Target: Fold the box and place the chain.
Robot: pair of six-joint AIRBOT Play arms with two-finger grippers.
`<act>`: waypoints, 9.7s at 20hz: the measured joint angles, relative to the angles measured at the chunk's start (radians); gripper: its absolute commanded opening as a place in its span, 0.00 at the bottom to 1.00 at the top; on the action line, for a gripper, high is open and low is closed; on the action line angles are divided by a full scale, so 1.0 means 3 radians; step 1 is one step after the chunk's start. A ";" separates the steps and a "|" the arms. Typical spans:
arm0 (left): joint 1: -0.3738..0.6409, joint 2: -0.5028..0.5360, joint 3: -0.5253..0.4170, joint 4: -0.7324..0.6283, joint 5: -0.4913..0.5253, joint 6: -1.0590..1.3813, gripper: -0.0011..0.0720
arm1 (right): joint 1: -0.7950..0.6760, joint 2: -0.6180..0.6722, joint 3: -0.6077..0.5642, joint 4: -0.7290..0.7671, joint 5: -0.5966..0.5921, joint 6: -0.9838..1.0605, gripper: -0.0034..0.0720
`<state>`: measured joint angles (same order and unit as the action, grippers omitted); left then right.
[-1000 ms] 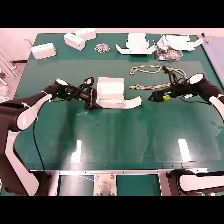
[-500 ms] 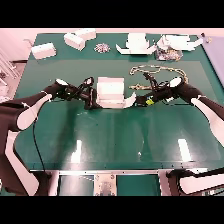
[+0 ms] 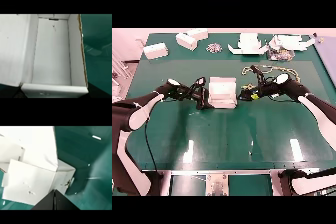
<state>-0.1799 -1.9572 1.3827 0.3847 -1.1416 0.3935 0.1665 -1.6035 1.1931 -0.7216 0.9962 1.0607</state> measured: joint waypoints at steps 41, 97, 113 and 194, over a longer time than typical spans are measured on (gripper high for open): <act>0.0003 0.0000 0.0000 -0.0001 -0.0005 -0.0003 0.88 | 0.0380 -0.0076 0.0272 -0.0610 -0.0200 0.0673 0.64; -0.0003 0.0000 0.0000 -0.0003 -0.0011 -0.0003 0.88 | 0.0871 -0.0169 0.0734 -0.2004 0.0259 0.2136 0.73; 0.0003 0.0000 0.0000 0.0000 -0.0009 -0.0003 0.88 | 0.0922 -0.0437 0.0874 -0.2032 0.0022 0.2202 0.60; 0.0000 0.0000 0.0003 -0.0003 -0.0038 -0.0001 0.88 | -0.0547 -0.0801 0.1067 -0.0245 0.0067 -0.3527 0.74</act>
<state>-0.1799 -1.9572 1.3834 0.3840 -1.1530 0.3931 0.0025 -1.8439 1.5131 -0.7952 1.0164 0.0025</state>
